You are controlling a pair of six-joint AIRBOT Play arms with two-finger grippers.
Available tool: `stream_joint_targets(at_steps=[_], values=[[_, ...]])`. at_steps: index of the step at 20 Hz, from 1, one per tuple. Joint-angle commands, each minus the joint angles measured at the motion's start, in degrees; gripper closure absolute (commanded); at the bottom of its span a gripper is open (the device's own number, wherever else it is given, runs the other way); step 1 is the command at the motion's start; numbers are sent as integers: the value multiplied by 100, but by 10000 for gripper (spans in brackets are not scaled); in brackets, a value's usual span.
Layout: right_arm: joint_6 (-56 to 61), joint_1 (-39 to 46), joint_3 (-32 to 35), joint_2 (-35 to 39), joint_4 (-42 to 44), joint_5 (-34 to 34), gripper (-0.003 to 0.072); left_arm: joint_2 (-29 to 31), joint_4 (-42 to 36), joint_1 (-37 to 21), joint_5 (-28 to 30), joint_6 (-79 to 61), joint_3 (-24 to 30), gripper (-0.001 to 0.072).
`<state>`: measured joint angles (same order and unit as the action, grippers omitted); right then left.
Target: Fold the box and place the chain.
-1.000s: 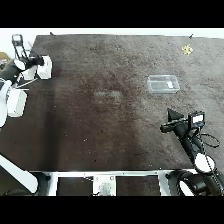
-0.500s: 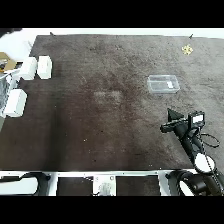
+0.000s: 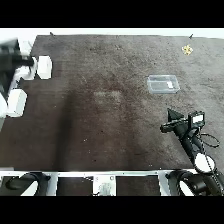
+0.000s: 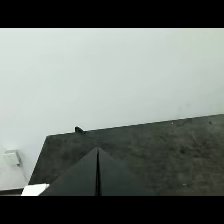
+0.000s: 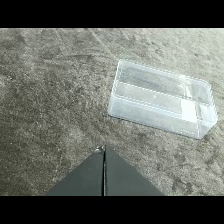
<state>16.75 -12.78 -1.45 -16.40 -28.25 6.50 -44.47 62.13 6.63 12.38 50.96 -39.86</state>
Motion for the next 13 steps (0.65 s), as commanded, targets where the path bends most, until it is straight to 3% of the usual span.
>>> stream_joint_targets(at_steps=[1, 5, 13], values=[[0, -2, 2, -4, 0, 0, 686, 1410, 22, 492, 1237, 289, 2092, 700], [0, -2, 2, -4, 0, 0, 686, 2424, 20, 592, 1209, 820, 3375, 700], [0, -2, 2, -4, 0, 0, 686, 2581, 22, 592, 1228, 905, 3528, 697]])
